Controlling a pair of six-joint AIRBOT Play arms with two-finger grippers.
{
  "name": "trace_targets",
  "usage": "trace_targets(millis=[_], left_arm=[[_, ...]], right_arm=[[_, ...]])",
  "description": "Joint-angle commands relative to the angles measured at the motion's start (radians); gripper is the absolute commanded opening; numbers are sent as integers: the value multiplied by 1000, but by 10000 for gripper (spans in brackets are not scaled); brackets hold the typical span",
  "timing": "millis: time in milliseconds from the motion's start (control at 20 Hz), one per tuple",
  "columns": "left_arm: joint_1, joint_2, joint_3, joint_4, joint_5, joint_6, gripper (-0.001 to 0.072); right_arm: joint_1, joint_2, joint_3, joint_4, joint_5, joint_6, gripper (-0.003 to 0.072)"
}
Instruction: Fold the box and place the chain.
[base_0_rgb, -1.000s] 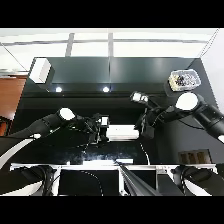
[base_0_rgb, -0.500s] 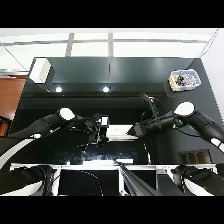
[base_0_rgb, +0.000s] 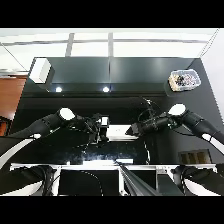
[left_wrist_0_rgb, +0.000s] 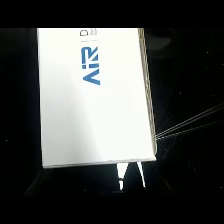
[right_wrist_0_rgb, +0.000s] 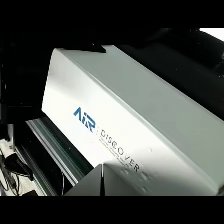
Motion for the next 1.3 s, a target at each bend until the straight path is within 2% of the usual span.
trace_targets(millis=[0,250,350,400,550,600,650,700,750,900,1000,1150,1250], left_arm=[[0,0,0,0,0,0,451],[0,0,0,0,0,0,451],[0,0,0,0,0,0,451],[0,0,0,0,0,0,451],[3,11,0,2,0,-2,456],[9,28,0,2,0,-2,486],[17,50,0,5,0,-3,562],[27,77,0,5,1,-35,710],[39,106,0,21,1,-93,711],[72,211,2,209,-63,-296,712],[71,248,21,222,-128,-383,711],[-21,211,110,214,-87,-426,704],[-69,117,195,214,-82,-476,704]], right_arm=[[1,-9,0,-19,-27,3,9],[1,-9,0,-18,-61,13,9],[1,-8,3,-5,-36,9,9],[-3,-6,14,-4,0,9,9],[-67,55,95,37,206,10,9],[-107,98,124,41,263,11,9],[-163,153,151,38,308,21,9],[-221,206,171,34,328,29,9],[-291,261,184,34,334,35,9],[-485,373,189,33,331,36,9],[-577,388,189,33,338,35,9],[-620,388,189,-6,294,31,9],[-620,388,189,-20,277,22,9]])
